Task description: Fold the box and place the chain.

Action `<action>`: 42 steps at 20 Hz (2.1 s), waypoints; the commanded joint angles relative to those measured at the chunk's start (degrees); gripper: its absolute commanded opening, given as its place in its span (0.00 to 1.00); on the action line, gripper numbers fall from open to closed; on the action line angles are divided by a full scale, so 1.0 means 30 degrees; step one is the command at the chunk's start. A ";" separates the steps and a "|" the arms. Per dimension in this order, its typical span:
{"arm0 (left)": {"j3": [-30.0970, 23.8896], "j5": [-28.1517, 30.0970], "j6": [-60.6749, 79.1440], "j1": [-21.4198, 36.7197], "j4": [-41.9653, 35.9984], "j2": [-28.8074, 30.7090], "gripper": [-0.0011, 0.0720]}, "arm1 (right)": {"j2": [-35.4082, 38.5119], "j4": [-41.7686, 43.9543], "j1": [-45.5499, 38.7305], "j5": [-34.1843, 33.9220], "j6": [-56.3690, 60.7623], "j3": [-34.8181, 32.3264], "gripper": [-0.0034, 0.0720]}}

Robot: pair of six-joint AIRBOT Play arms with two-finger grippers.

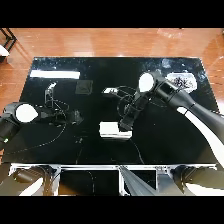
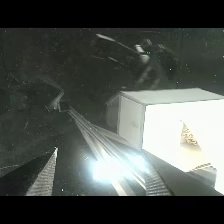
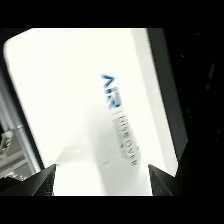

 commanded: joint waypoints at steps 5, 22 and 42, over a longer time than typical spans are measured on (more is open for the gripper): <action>0.0000 -0.0029 -0.0503 0.0022 0.0087 -0.0015 0.88 | -0.0007 -0.2710 0.1727 -0.1676 0.0976 -0.0270 0.97; 0.0000 -0.0007 -0.0503 0.0022 0.0488 -0.0015 0.88 | 0.4000 -0.3402 0.2178 -0.2106 0.1144 -0.3038 0.97; 0.0000 0.0255 -0.0503 0.0015 0.0474 -0.0015 0.88 | 0.4248 -0.2827 0.1129 -0.3519 0.0634 -0.2943 0.97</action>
